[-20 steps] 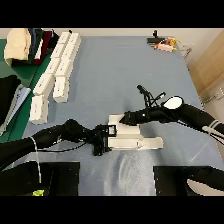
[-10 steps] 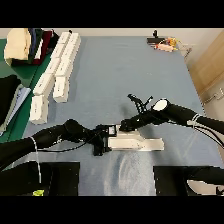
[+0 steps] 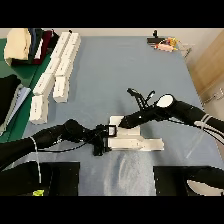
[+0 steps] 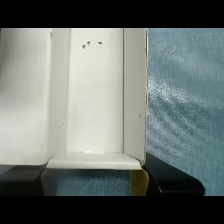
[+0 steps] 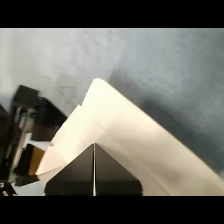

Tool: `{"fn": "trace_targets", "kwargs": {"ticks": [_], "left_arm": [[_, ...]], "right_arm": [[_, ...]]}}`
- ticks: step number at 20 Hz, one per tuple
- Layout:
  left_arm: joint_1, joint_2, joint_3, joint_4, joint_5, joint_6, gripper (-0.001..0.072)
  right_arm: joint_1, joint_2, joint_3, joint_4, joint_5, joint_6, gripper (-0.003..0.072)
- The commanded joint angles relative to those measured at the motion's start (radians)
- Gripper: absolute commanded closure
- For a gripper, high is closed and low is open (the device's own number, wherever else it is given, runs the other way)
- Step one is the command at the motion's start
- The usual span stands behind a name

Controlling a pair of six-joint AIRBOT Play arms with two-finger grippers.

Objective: Fold the box.

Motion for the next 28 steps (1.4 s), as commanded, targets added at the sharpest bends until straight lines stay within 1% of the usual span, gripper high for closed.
{"fn": "trace_targets", "kwargs": {"ticks": [1,3,5,7,9,10,11,12,13,14,16,17,19,21,22,28], "left_arm": [[0.000,0.000,0.001,-0.001,-0.003,-0.001,0.0191],[0.000,0.000,0.001,-0.001,-0.003,-0.001,0.0191],[0.000,0.000,0.001,-0.001,-0.003,-0.001,0.0191],[0.000,0.000,0.001,-0.001,-0.003,-0.001,0.0191],[0.000,0.000,0.001,-0.001,-0.003,-0.001,0.0191],[0.000,0.000,0.001,-0.001,-0.003,-0.001,0.0191],[0.000,0.000,0.001,-0.001,-0.003,-0.001,0.0191],[0.000,0.000,0.001,-0.001,-0.003,-0.001,0.0191],[0.000,0.000,0.001,-0.001,-0.003,-0.001,0.0191],[0.000,0.000,0.001,-0.001,-0.003,-0.001,0.0191],[0.000,0.000,0.001,-0.001,-0.003,-0.001,0.0191],[0.000,0.000,0.001,-0.001,-0.003,-0.001,0.0191],[0.000,0.000,0.001,-0.001,-0.003,-0.001,0.0191],[0.000,0.000,0.001,-0.001,-0.003,-0.001,0.0191],[0.000,0.000,0.001,-0.001,-0.003,-0.001,0.0191],[0.000,0.000,0.001,-0.001,-0.003,-0.001,0.0191]], "right_arm": [[-0.001,0.157,0.014,-0.077,0.016,0.022,0.0681],[-0.001,0.268,0.013,-0.214,0.057,0.102,0.0681],[-0.001,0.365,0.009,-0.347,0.149,0.151,0.0681],[0.000,0.456,-0.020,-0.383,0.255,0.126,0.0681],[0.000,0.543,-0.075,-0.382,0.357,0.033,0.0680],[0.000,0.587,-0.108,-0.390,0.394,-0.006,0.0669],[0.000,0.627,-0.142,-0.427,0.407,-0.008,0.0495],[0.000,0.658,-0.172,-0.473,0.407,-0.015,0.0286],[0.000,0.684,-0.202,-0.511,0.404,-0.075,0.0170],[0.000,0.696,-0.227,-0.547,0.391,-0.148,0.0096],[0.000,0.699,-0.271,-0.631,0.323,-0.276,0.0084],[0.000,0.695,-0.290,-0.650,0.269,-0.344,0.0084],[0.005,0.681,-0.332,-0.623,0.131,-0.509,-0.0015],[0.023,0.655,-0.370,-0.583,0.028,-0.620,-0.0015],[0.029,0.638,-0.383,-0.571,0.002,-0.649,-0.0015],[0.029,0.540,-0.389,-0.477,-0.072,-0.731,-0.0014]]}}
